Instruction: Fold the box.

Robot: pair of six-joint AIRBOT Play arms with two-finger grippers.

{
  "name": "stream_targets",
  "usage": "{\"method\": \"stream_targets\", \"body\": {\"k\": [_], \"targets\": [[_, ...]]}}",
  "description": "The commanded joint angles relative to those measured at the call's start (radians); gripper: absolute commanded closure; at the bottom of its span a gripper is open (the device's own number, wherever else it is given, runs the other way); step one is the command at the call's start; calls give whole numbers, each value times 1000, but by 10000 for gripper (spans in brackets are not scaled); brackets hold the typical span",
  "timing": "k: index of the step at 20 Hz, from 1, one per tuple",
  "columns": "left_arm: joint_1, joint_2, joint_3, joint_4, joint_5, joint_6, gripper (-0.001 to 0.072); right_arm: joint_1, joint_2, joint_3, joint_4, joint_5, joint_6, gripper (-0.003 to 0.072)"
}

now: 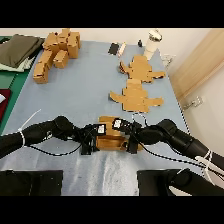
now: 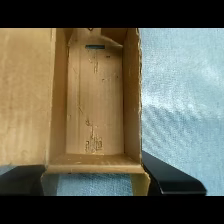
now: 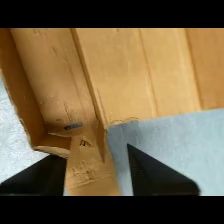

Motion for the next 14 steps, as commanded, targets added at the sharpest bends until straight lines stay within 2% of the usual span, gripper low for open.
{"method": "stream_targets", "body": {"k": [1, 2, 4, 6, 7, 8, 10, 11, 13, 14], "targets": [[0, 0, 1, 0, 0, 0, 103, 0, -2, 0, 76, -29, -74, 294], [0, 0, 1, 0, 1, 0, 103, 0, 0, 0, 90, -33, -95, 295], [0, 0, 1, 0, 1, 0, 103, 0, 1, 0, 105, -32, -121, 357], [0, 0, 1, 0, 1, 0, 103, 0, 1, 0, 115, -32, -124, 358], [0, 0, 1, 0, 1, 0, 103, 0, 1, 0, 126, -32, -134, 398], [0, 0, 1, 0, 1, 0, 103, 0, 1, 0, 136, -32, -141, 470], [0, 0, 1, 0, 1, 0, 103, 0, 1, 0, 144, -19, -159, 478], [0, 0, 1, 0, 1, 0, 103, 0, 1, 0, 150, -13, -171, 556], [0, 0, 1, 0, 1, 0, 103, 0, 0, 0, 165, 10, -192, 570], [0, 0, 1, 0, 1, 0, 103, 0, 0, 0, 173, 19, -203, 609]]}}
